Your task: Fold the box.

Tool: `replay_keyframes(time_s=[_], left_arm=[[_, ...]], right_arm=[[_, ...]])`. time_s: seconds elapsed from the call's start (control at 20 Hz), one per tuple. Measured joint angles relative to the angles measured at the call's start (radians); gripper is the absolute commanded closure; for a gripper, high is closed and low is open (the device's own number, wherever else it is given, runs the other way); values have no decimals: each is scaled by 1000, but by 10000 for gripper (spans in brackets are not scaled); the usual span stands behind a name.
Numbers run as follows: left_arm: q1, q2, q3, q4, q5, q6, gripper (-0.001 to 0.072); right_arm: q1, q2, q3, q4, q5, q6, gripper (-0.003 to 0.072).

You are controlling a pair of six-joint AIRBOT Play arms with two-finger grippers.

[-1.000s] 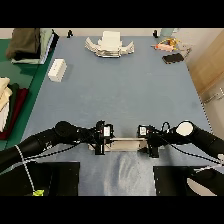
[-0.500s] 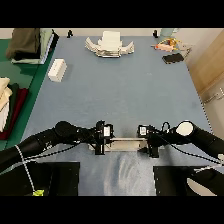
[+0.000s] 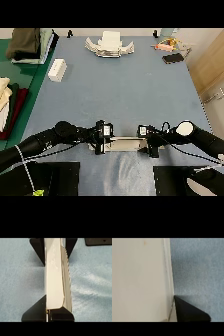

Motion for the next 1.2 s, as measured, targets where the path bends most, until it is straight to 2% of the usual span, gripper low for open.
replay_keyframes(time_s=[0.05,0.1,0.15,0.2,0.25,0.45,0.6,0.7,0.75,0.85,0.9,1.05,1.2], left_arm=[[0,0,0,-2,0,0,691],[0,0,-1,-3,1,0,442],[0,-4,-4,7,12,0,154],[0,-3,-4,18,13,-4,109],[0,-1,0,-12,9,-24,108],[3,19,-1,19,37,-139,108],[2,82,0,131,41,-339,108],[2,147,-1,285,-2,-540,110],[2,187,0,375,-31,-665,142],[2,265,0,539,-100,-906,569],[2,308,2,605,-148,-1029,697],[-1,402,4,689,-268,-1351,697],[-21,404,6,620,-298,-1576,698]], right_arm=[[0,0,0,0,0,0,156],[0,0,0,0,0,0,156],[0,0,0,6,0,0,156],[2,0,0,7,0,0,156],[0,0,0,4,0,0,156],[0,0,0,2,-5,0,156],[0,0,0,1,-3,0,156],[0,0,0,1,-2,0,156],[0,0,0,0,0,0,156],[0,0,0,0,1,0,156],[0,0,0,0,1,0,156],[0,0,0,0,0,0,156],[0,0,0,0,0,0,156]])
